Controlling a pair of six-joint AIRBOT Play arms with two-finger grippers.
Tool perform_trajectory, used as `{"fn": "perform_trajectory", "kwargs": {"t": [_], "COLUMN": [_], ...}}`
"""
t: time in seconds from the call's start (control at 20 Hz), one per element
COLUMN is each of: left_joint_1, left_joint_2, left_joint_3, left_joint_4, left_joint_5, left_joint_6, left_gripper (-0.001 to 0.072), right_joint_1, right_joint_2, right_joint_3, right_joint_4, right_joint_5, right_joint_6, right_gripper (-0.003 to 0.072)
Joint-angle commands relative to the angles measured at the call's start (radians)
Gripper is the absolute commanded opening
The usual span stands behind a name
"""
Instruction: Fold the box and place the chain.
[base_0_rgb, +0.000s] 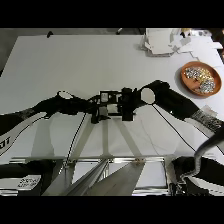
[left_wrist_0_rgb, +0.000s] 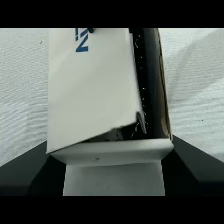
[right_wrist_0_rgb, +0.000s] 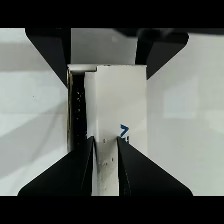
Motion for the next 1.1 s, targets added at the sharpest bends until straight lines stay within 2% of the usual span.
{"fn": "perform_trajectory", "kwargs": {"t": [0.0, 0.45, 0.55, 0.8, 0.9, 1.05], "left_joint_1": [0.0, 0.0, 0.0, 0.0, 0.0, 0.0], "left_joint_2": [0.0, 0.0, 0.0, 0.0, 0.0, 0.0], "left_joint_3": [0.0, 0.0, 0.0, 0.0, 0.0, 0.0], "left_joint_4": [0.002, 0.002, 0.002, 0.002, 0.002, 0.002], "left_joint_5": [-0.003, -0.003, -0.003, -0.003, -0.003, -0.003], "left_joint_6": [0.001, 0.001, 0.001, 0.001, 0.001, 0.001], "left_gripper": [0.0182, 0.0182, 0.0182, 0.0182, 0.0182, 0.0182], "right_joint_1": [0.0, 0.003, 0.008, 0.007, 0.007, 0.007], "right_joint_2": [-0.002, -0.002, -0.002, -0.001, 0.007, 0.053], "right_joint_3": [-0.016, -0.033, -0.033, -0.039, -0.039, -0.039], "right_joint_4": [0.023, 0.098, 0.098, 0.099, 0.099, 0.099], "right_joint_5": [-0.013, 0.0, 0.028, 0.039, 0.039, 0.023], "right_joint_6": [0.003, 0.003, -0.002, -0.001, -0.001, -0.001], "right_gripper": [0.0102, 0.0126, 0.0238, 0.0242, 0.0316, 0.0331]}}
